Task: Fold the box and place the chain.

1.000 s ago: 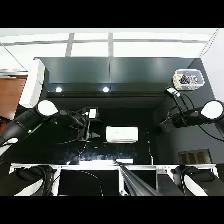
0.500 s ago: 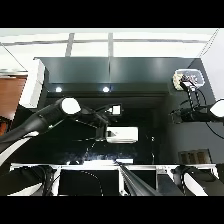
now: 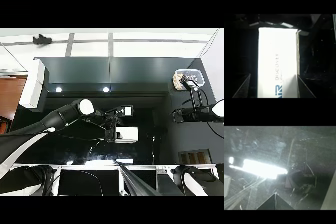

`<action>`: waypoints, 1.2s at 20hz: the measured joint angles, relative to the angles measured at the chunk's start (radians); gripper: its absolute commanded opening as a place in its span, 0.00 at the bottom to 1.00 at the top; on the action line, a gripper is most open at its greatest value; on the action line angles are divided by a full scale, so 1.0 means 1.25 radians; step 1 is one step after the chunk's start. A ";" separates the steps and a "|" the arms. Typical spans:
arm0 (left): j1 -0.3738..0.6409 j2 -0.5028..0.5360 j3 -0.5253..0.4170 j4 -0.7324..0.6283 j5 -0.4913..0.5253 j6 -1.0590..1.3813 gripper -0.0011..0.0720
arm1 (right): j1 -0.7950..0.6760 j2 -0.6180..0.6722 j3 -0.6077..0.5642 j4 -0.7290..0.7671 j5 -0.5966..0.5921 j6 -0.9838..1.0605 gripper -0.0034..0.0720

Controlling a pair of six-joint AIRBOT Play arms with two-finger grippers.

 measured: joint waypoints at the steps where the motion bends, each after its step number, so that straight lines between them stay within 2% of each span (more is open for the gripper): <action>1: -0.001 -0.002 0.001 -0.001 -0.002 -0.002 0.99 | 0.000 0.000 0.000 0.000 0.000 0.000 0.06; 15: -0.004 -0.011 0.002 0.003 -0.032 -0.047 0.99 | 0.000 0.000 0.000 0.001 -0.012 0.000 0.06; 24: -0.058 -0.031 0.002 0.043 0.006 -0.048 0.99 | 0.000 0.000 0.000 0.001 -0.013 0.000 0.06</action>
